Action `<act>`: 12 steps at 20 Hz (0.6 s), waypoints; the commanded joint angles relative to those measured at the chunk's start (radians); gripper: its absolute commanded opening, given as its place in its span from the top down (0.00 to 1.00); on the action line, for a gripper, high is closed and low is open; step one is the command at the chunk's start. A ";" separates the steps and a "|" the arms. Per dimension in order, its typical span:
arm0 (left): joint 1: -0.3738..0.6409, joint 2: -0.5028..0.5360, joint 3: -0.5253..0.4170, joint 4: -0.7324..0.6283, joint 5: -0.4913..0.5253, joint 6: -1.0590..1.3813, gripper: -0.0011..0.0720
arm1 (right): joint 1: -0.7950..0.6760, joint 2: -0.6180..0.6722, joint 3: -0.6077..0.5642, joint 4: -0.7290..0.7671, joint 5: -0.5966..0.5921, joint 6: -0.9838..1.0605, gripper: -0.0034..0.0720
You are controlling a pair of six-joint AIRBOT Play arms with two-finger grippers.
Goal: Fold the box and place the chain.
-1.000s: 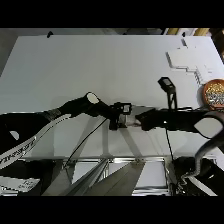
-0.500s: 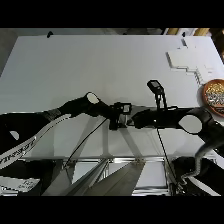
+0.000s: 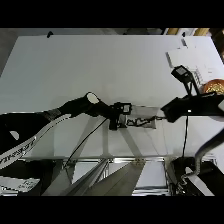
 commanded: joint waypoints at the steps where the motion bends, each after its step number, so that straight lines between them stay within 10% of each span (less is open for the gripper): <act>1: 0.000 0.000 0.000 0.000 0.000 0.000 0.70 | -0.165 -0.044 -0.004 -0.003 0.082 -0.531 0.88; 12: 0.000 0.000 0.000 0.000 0.000 0.000 0.70 | -0.167 -0.356 -0.192 0.031 -0.183 -0.991 0.73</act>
